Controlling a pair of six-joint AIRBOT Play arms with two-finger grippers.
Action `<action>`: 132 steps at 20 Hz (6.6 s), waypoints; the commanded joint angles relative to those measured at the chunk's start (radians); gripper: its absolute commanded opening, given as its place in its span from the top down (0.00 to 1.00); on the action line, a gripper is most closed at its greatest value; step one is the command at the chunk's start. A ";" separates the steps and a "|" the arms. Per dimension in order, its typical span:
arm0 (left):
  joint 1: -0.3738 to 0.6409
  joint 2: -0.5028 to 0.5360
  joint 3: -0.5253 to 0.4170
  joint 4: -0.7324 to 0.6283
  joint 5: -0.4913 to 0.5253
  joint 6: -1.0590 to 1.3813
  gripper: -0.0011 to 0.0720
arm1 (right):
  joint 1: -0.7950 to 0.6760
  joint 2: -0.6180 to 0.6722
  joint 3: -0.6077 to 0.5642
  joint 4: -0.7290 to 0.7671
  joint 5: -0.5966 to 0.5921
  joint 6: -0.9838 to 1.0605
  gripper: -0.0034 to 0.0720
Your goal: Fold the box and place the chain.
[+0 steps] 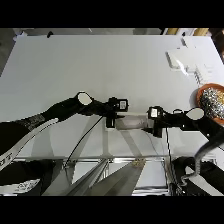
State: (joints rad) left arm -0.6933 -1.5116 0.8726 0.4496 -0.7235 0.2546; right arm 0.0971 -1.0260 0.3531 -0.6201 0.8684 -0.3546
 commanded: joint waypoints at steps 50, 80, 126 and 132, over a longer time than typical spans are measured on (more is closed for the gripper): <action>0.000 0.000 0.000 0.000 0.001 0.000 0.97 | 0.005 -0.137 -0.023 0.074 0.005 -0.151 0.41; 0.000 0.000 0.000 0.000 0.000 0.000 0.97 | 0.005 -0.137 -0.023 0.075 -0.004 -0.151 0.40; -0.183 0.031 0.256 0.606 0.060 -0.886 0.98 | 0.005 -0.137 -0.023 0.075 -0.004 -0.151 0.40; -0.083 -0.056 0.293 0.560 0.115 -0.891 0.98 | 0.005 -0.137 -0.023 0.074 -0.005 -0.151 0.40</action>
State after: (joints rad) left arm -0.8158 -1.5169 1.1454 1.0290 -0.6308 -0.6281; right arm 0.1013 -1.1633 0.3298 -0.5453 0.8642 -0.5060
